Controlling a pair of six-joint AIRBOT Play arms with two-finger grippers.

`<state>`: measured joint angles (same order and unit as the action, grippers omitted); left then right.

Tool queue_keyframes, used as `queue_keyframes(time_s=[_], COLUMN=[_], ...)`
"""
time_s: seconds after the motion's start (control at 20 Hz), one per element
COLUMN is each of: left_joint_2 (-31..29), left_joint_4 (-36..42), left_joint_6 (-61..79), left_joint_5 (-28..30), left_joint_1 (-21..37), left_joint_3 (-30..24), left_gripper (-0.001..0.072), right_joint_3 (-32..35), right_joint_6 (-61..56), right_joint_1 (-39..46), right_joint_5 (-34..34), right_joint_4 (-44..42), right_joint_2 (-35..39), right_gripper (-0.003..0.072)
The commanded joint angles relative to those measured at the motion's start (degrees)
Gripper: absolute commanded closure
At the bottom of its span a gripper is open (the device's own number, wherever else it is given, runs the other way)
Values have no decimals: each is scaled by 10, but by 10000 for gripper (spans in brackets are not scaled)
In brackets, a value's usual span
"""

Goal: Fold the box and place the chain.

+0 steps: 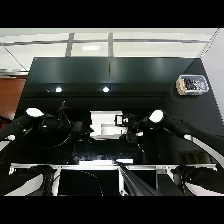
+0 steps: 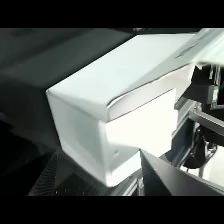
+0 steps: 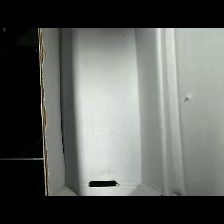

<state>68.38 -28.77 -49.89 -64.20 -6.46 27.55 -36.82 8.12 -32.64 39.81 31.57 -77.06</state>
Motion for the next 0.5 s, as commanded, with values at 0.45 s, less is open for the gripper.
queue_keyframes(time_s=[0.45], left_joint_2=[0], left_joint_4=[-180], left_joint_6=[-290], left_joint_5=[102], left_joint_1=[-148], left_joint_3=[93], left_gripper=[132], right_joint_3=[0], right_joint_6=[0], right_joint_1=[0], right_joint_5=[0], right_joint_4=[0], right_joint_2=[0], right_gripper=[462])
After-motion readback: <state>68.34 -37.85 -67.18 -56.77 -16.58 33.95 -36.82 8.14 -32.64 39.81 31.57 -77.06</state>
